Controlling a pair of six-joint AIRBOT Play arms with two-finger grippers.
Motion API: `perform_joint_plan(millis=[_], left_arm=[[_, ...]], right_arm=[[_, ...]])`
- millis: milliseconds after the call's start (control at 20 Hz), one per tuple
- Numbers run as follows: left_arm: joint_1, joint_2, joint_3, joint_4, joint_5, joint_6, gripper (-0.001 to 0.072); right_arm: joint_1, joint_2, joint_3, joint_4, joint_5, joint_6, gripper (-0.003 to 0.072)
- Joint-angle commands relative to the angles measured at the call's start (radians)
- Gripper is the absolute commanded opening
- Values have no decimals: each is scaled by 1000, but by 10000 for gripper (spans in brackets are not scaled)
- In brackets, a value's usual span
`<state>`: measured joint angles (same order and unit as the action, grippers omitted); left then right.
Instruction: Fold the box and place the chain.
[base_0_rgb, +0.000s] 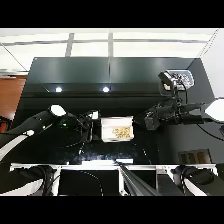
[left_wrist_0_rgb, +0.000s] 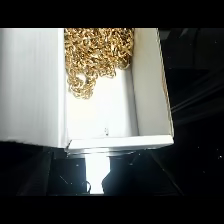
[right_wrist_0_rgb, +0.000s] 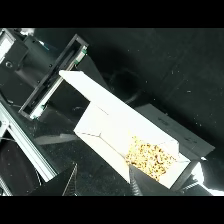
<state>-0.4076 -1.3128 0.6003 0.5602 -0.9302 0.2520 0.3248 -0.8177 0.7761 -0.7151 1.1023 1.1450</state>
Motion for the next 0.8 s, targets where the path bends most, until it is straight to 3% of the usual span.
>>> perform_joint_plan(millis=[0,750], left_arm=[[-9,-1,1,18,-18,-26,709],[-64,-1,1,18,67,-152,709]], right_arm=[[-1,1,1,0,3,0,394],[-1,1,1,-1,3,0,393]])
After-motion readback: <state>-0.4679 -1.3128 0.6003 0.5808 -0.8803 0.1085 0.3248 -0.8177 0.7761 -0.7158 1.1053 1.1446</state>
